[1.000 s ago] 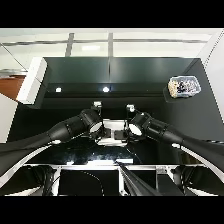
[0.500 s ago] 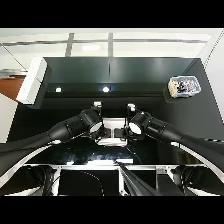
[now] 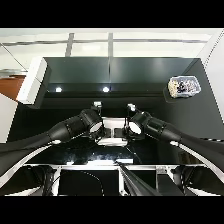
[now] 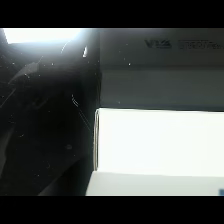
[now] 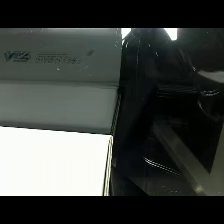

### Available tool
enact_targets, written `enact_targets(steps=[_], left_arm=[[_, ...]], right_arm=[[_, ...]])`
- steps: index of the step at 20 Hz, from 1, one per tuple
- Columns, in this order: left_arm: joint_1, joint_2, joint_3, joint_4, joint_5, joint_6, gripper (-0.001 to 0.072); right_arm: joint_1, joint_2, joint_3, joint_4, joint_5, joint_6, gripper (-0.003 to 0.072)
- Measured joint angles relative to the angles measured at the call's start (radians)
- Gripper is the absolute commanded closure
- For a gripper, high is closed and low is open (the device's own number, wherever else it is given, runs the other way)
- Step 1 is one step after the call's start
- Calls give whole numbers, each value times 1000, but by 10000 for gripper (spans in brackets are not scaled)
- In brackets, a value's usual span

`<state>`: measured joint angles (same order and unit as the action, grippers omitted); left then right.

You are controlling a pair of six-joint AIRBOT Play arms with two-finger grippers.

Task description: Fold the box and place the chain.

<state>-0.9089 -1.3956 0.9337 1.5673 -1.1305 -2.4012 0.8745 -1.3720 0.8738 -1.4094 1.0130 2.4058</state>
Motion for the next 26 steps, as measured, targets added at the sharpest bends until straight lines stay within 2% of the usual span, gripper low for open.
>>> enact_targets(steps=[2,4,6,13,14,17,18,22,23,24,25,26], left_arm=[[0,0,0,0,0,0,682],[0,0,0,0,-2,0,682],[0,0,0,1,-2,0,682],[0,0,0,0,-2,0,681],[0,0,0,0,-2,0,682],[0,0,0,0,-2,0,682],[0,0,0,0,-2,0,682],[0,0,0,-1,-3,0,682],[0,0,0,-1,-3,-2,681],[0,0,0,-1,-3,-2,682],[0,0,0,-1,-3,-2,682],[0,0,0,-1,-3,-2,681]], right_arm=[[0,0,0,1,0,0,639],[0,-1,0,2,0,-1,495],[0,-1,0,5,0,-2,478],[-2,-2,45,-9,50,-28,482],[-2,-2,50,-10,58,-29,493],[-2,-2,58,-18,78,-32,623],[-2,-2,59,-19,82,-34,643],[-2,-2,61,-20,88,-33,642],[-2,-2,61,-20,90,-34,594],[-2,-2,61,-21,90,-36,404],[-2,-2,63,-20,91,-38,287],[-3,-2,62,-20,91,-39,245]])
